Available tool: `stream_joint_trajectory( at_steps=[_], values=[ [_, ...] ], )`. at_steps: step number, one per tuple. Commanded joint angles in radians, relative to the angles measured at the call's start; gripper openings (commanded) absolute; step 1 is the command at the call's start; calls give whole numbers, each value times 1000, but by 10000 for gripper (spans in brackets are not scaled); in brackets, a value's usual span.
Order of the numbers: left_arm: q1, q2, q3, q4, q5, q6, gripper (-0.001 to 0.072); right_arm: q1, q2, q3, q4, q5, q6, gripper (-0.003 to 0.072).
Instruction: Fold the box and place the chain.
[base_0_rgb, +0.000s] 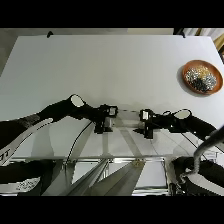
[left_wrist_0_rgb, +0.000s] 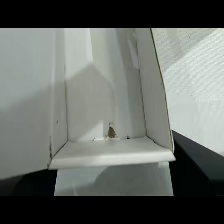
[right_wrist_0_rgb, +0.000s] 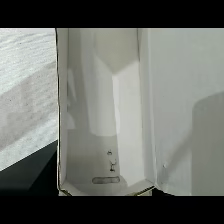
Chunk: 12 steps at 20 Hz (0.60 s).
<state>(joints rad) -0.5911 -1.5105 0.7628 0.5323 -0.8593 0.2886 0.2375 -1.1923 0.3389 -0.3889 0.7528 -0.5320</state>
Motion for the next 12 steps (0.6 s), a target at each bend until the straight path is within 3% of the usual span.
stream_joint_trajectory(
  at_steps=[1, 12],
  values=[
    [16, 0, -3, -6, -10, 0, 697, 0, 0, 0, 1, -1, 1, 408],
    [21, 13, -46, -122, 13, 114, 697, 0, 0, 0, 1, -1, 0, 407]
  ],
)
